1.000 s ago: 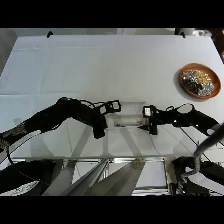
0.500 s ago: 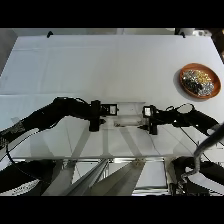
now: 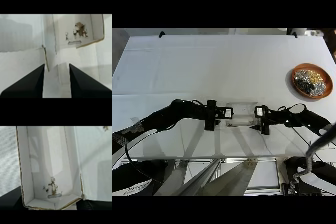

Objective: Fold the box and place the chain.

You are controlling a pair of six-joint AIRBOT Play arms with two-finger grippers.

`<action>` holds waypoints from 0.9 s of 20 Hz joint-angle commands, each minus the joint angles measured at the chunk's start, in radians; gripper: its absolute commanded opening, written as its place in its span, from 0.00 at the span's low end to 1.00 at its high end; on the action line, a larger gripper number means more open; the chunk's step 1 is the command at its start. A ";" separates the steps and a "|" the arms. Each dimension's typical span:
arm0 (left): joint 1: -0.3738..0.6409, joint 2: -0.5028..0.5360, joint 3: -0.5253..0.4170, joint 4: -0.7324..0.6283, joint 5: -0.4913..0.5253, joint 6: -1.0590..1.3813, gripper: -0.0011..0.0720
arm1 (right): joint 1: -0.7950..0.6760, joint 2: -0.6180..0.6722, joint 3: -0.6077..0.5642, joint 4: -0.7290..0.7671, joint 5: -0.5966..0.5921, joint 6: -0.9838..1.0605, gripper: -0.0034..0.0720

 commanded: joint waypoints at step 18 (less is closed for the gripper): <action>-0.066 -0.007 -0.001 -0.016 -0.041 0.004 0.36 | 0.000 0.001 0.001 0.000 0.000 0.000 0.59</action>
